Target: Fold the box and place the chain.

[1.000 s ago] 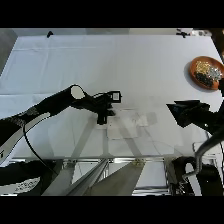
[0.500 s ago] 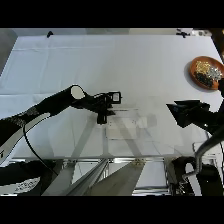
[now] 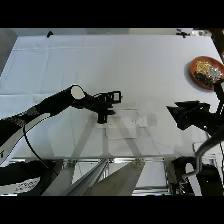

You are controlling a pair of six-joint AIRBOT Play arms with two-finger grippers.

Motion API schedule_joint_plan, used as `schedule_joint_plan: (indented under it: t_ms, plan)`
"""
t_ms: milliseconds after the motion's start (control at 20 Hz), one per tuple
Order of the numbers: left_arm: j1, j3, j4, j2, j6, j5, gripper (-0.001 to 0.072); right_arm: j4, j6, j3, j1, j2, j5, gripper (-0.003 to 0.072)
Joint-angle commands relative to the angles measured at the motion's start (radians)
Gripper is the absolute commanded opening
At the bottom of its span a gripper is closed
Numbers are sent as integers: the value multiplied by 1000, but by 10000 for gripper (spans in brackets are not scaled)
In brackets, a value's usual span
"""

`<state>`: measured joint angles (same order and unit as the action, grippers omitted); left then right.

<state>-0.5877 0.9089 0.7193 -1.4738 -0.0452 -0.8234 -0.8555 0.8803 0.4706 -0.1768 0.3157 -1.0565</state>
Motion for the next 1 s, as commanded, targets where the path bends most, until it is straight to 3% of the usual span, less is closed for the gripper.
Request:
schedule_joint_plan:
  t_ms: [0, 150, 450, 800, 950]
  plan:
    - [0, 0, -1, 0, -1, 0, 11, -2, -61, 1, -1, 0, -38, 408]
    - [0, 0, -1, 0, -1, 0, 12, -1, -116, 1, -1, 0, -89, 405]
    - [0, 0, -1, 0, -1, 0, 12, 2, -342, 1, 70, 0, -352, 406]
    - [0, 0, -1, 0, -1, 0, 12, -76, -388, 0, 336, 0, -375, 412]
    - [0, 0, -1, 0, -1, 0, 12, -178, -388, -23, 463, 0, -314, 520]
